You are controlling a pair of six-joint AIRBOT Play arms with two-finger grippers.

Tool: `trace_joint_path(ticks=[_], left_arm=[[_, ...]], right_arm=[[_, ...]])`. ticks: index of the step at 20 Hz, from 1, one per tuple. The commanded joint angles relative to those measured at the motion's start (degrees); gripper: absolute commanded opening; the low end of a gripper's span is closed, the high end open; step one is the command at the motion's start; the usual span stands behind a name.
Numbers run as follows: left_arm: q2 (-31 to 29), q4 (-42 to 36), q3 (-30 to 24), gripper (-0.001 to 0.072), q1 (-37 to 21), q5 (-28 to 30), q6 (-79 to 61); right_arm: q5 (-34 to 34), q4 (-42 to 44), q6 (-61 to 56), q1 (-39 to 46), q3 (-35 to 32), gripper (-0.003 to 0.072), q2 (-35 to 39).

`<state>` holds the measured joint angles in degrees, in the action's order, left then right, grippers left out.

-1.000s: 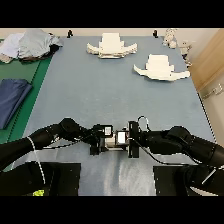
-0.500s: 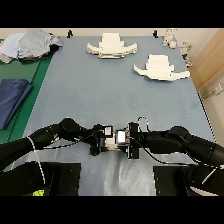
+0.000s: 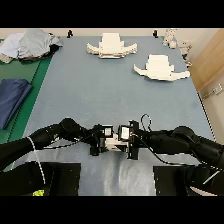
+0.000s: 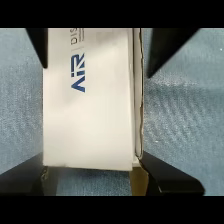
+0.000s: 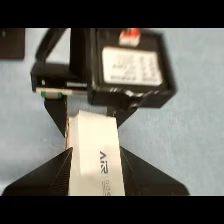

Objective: Fold the box.

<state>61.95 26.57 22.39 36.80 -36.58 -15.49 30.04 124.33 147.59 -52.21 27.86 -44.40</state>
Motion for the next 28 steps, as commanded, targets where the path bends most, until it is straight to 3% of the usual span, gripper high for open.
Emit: trace_joint_path(ticks=[1, 3, 5, 14, 28], left_arm=[[0.0, 0.0, 0.0, 0.0521, 0.0, 0.1, 0.0], [0.0, 0.0, 0.0, 0.052, 0.0, 0.1, 0.0], [0.0, 0.0, 0.0, 0.0521, 0.0, 0.1, 0.0], [0.0, 0.0, 0.0, 0.052, 0.0, 0.1, 0.0], [0.0, 0.0, 0.0, 0.052, 0.0, 0.1, 0.0]], right_arm=[[-1.0, 4.5, -9.8, 0.0, -0.7, 0.0384, 4.7], [-5.6, 4.6, -15.4, -0.1, -4.5, 0.0095, 6.8], [-11.4, 6.7, -17.3, -0.1, -9.1, 0.0007, 7.3], [-25.7, 7.4, -24.8, -7.7, -16.6, 0.0003, 4.5], [-25.6, 7.3, -25.1, -8.3, -17.9, 0.0003, 1.6]])
